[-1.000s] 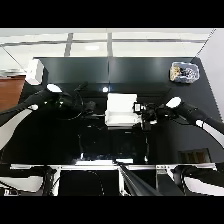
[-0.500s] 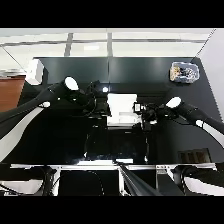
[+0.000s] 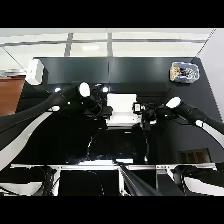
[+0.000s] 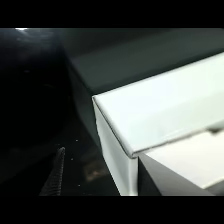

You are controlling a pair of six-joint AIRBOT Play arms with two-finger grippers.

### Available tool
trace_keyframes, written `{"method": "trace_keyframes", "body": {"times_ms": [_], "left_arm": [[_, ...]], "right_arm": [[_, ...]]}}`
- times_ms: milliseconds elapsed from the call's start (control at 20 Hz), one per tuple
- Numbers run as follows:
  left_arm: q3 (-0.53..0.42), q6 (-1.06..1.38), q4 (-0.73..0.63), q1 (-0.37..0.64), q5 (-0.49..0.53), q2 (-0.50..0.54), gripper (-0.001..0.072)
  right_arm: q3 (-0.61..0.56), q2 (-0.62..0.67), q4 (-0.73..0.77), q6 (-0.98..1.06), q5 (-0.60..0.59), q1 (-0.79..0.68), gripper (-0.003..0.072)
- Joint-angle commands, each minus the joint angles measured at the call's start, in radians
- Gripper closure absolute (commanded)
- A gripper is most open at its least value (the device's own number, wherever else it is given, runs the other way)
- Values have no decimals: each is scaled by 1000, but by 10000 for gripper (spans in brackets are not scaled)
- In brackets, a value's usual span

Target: Fold the box and place the chain.

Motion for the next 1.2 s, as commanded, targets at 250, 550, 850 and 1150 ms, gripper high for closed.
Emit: {"method": "trace_keyframes", "body": {"times_ms": [250, 550, 850, 1150], "left_arm": [[121, -376, 375, -164, -124, -19, 227], [232, -425, 355, -190, -179, -121, 227], [261, -425, 315, -185, -183, -163, 231], [261, -425, 315, -184, -175, -164, 581]], "right_arm": [[0, 0, 0, 0, 0, 0, 623], [0, 0, 0, 0, 0, 0, 622], [0, 0, 0, 0, 0, 0, 622], [0, 0, 0, 0, 0, 0, 622]]}}
